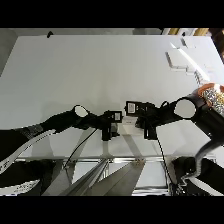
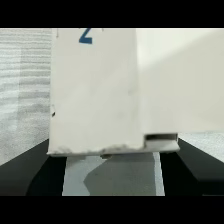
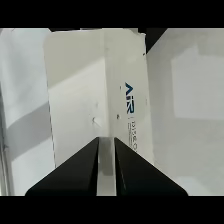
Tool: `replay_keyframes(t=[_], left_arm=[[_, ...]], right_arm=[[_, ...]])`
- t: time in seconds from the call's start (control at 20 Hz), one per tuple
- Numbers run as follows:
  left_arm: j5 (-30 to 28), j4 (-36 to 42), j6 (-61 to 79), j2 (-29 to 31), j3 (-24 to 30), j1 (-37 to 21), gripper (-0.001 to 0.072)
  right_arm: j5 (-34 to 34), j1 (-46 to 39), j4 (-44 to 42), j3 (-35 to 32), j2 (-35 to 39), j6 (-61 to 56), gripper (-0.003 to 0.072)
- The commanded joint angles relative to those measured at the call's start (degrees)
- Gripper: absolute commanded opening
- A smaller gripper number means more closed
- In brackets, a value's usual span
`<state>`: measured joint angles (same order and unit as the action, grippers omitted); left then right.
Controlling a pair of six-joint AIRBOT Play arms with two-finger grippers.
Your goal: Fold the box and place the chain.
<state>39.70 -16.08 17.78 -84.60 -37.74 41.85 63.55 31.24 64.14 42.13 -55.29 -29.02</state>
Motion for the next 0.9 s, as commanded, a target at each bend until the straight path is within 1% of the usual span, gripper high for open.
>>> replay_keyframes(t=[0.0, 0.05, 0.25, 0.3, 0.45, 0.5, 0.55, 0.6, 0.75, 0.8, 0.85], left_arm=[[-0.02, -0.02, -0.02, 0.04, 0.00, -0.04, 0.0167], [-0.02, -0.02, 0.00, 0.04, 0.00, -0.04, 0.0167], [-0.02, -0.02, 0.00, 0.04, 0.00, -0.04, 0.0168], [0.00, -0.02, 0.00, 0.04, 0.00, -0.04, 0.0167], [0.00, -0.02, 0.00, 0.04, 0.00, -0.04, 0.0168], [-0.02, -0.02, 0.00, 0.04, 0.00, -0.04, 0.0168], [-0.02, -0.02, 0.00, 0.04, 0.00, -0.04, 0.0168], [-0.02, -0.02, 0.00, 0.04, 0.00, -0.04, 0.0167], [-0.02, -0.02, 0.00, 0.04, 0.00, -0.04, 0.0168], [-0.02, 0.00, 0.00, 0.04, 0.00, -0.04, 0.0168], [-0.02, -0.02, 0.00, 0.04, 0.00, -0.04, 0.0167]], right_arm=[[-1.49, 0.90, 0.11, -0.87, 0.74, 0.85, 0.0192], [-1.46, 0.90, 0.13, -1.03, 0.74, 0.85, 0.0202], [-1.36, 2.01, 0.57, -2.82, 0.74, 1.27, 0.0202], [-0.96, 2.93, 0.50, -3.37, 0.74, 3.19, 0.0201], [-3.26, 4.87, 0.50, -3.87, 0.74, 5.38, 0.0202], [-4.33, 4.87, 0.50, -3.98, 0.74, 5.38, 0.0209], [-5.14, 4.87, 0.57, -4.04, 0.72, 5.38, 0.0252], [-5.73, 4.87, 0.57, -4.04, 0.66, 5.38, 0.0261], [-7.78, 4.87, 2.34, -4.04, 0.61, 5.29, 0.0258], [-8.17, 4.87, 3.37, -4.04, 0.63, 5.14, 0.0242], [-8.41, 4.87, 4.20, -4.04, 0.63, 4.83, 0.0207]])
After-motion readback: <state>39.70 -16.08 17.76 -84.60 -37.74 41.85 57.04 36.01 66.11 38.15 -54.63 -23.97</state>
